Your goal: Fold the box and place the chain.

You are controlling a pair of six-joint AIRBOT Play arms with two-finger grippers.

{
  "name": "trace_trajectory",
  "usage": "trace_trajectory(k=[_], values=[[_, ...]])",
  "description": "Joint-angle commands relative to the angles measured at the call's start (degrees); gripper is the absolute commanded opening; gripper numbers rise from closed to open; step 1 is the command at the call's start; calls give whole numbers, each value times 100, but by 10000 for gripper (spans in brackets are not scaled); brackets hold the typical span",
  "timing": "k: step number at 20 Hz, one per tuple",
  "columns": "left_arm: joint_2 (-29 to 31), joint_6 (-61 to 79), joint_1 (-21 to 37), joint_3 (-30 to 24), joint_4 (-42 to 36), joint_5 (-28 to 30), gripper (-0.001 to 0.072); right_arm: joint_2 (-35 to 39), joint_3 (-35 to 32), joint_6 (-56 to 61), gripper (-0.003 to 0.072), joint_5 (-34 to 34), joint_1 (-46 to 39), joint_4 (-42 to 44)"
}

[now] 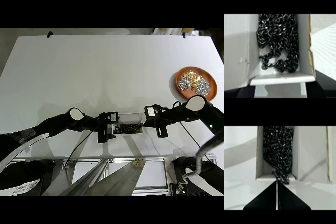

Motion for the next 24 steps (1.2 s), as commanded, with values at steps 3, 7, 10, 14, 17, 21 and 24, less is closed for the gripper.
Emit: trace_trajectory(k=[3, 7, 10, 14, 17, 21, 24], values=[[2, 2, 2, 0, 0, 0, 205, 133, -2, 31, 12, -35, 90, 79], [2, 2, 2, 0, 0, 0, 205, 109, -2, 39, 172, -466, 94, -503], [2, 2, 2, 0, 0, 0, 205, -70, -2, 48, 317, -487, 24, -737], [2, 2, 2, 0, 0, 0, 205, -256, -2, -297, 297, -487, 26, -304], [2, 2, 2, 0, 0, 0, 205, -339, -2, -538, 267, -501, 26, 90], [4, 2, 2, 0, 0, 0, 205, -354, -2, -573, 210, -334, 26, 114], [2, 2, 2, 0, 0, 0, 205, -352, -2, -570, 90, -160, 26, 109]])
